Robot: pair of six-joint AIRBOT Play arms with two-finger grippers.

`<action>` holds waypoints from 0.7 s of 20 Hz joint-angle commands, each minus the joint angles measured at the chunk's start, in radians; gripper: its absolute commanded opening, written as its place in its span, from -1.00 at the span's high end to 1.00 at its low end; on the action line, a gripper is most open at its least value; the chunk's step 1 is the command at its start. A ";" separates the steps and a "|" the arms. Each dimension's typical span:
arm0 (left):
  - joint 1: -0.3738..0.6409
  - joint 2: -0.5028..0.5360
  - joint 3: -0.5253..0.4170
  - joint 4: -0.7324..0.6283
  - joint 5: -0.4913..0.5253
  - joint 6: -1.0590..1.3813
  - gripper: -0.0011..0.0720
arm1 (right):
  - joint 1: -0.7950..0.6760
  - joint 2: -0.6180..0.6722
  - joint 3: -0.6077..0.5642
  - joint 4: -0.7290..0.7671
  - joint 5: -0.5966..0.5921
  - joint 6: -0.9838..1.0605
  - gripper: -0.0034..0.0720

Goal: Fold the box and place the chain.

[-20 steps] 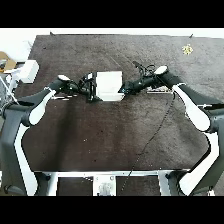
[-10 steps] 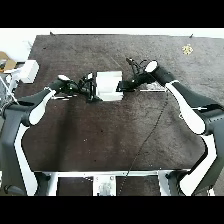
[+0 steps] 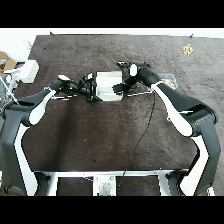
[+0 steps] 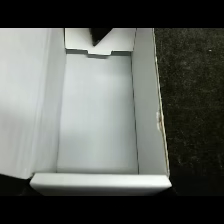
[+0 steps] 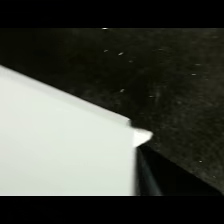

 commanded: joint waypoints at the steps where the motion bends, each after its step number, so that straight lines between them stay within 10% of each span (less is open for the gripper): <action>1: 0.001 0.000 0.000 0.000 0.000 0.000 0.04 | 0.025 -0.010 0.022 -0.097 0.028 0.145 -0.22; 14: 0.001 0.000 0.000 0.000 -0.001 0.000 0.04 | 0.066 -0.033 0.023 -0.229 0.026 0.423 0.08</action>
